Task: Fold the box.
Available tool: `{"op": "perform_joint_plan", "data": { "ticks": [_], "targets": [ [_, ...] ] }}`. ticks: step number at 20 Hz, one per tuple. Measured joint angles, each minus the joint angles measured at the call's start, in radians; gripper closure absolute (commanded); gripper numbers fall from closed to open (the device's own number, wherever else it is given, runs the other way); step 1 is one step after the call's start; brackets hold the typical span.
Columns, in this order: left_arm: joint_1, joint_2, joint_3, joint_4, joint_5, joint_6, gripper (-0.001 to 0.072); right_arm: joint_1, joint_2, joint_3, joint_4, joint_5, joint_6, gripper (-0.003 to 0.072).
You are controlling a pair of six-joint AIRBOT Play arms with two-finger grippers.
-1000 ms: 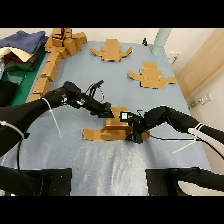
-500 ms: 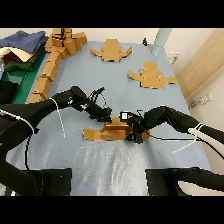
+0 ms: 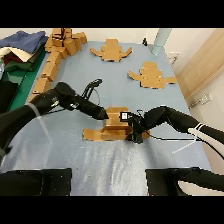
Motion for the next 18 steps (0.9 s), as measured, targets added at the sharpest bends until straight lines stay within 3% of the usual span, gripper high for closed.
{"op": "perform_joint_plan", "data": {
  "ticks": [3, 4, 5, 6, 11, 18],
  "targets": [
    [0.002, 0.195, -0.145, 0.001, 0.029, 0.135, 0.0696, 0.0, 0.0, 0.0, 0.0, 0.0, 0.0, 0.0124],
    [-0.005, 0.256, -0.19, 0.004, 0.04, 0.189, 0.0655, 0.0, 0.0, 0.0, 0.0, 0.0, 0.0, 0.0124],
    [-0.015, 0.309, -0.229, 0.003, 0.05, 0.246, 0.0274, 0.0, 0.0, 0.0, 0.0, 0.0, 0.0, 0.0124],
    [-0.026, 0.346, -0.261, 0.008, 0.052, 0.294, 0.002, 0.0, 0.0, 0.0, 0.0, 0.0, 0.0, 0.0124],
    [-0.059, 0.399, -0.36, 0.018, 0.126, 0.525, 0.0023, 0.0, 0.0, 0.0, 0.0, -0.001, 0.0, 0.0124],
    [-0.068, 0.248, -0.374, 0.02, 0.241, 0.767, 0.0025, -0.001, 0.0, 0.0, -0.002, -0.001, 0.0, 0.0124]
  ]
}}
